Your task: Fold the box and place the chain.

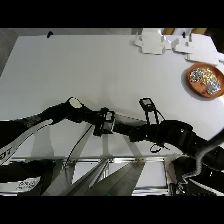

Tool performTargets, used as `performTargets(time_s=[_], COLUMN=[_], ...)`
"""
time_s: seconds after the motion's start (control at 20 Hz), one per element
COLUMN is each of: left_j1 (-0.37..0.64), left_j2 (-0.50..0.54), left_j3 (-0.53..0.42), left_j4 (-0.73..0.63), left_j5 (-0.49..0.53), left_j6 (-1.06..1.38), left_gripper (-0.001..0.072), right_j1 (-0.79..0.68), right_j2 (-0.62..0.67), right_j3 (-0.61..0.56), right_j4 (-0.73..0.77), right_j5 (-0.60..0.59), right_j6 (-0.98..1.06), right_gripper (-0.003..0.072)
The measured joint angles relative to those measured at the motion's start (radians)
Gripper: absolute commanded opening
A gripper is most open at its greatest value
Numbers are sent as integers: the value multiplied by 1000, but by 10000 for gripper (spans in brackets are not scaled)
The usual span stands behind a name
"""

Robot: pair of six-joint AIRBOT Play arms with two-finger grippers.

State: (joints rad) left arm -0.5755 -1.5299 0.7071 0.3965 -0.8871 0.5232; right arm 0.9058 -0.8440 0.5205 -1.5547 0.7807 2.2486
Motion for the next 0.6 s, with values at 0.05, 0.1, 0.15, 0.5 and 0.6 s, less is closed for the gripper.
performTargets(time_s=[0.05, 0.1, 0.15, 0.5, 0.6], left_j1=[0, 0, 0, 0, 0], left_j2=[0, 0, 0, 0, 0], left_j3=[0, 0, 0, 0, 0], left_j4=[0, 0, 0, 0, 0], left_j5=[0, 0, 0, 0, 0], left_j6=[0, 0, 0, 0, 0], left_gripper=[210, 210, 210, 209, 210], right_j1=[0, 0, 0, -2, -29], right_j2=[14, 24, 32, 56, 56], right_j3=[2, 3, 4, 158, 224], right_j4=[3, 8, 12, 16, -13], right_j5=[-21, -34, -47, -32, 13], right_j6=[-2, -2, -3, -116, -157], right_gripper=[326, 326, 326, 60, 21])
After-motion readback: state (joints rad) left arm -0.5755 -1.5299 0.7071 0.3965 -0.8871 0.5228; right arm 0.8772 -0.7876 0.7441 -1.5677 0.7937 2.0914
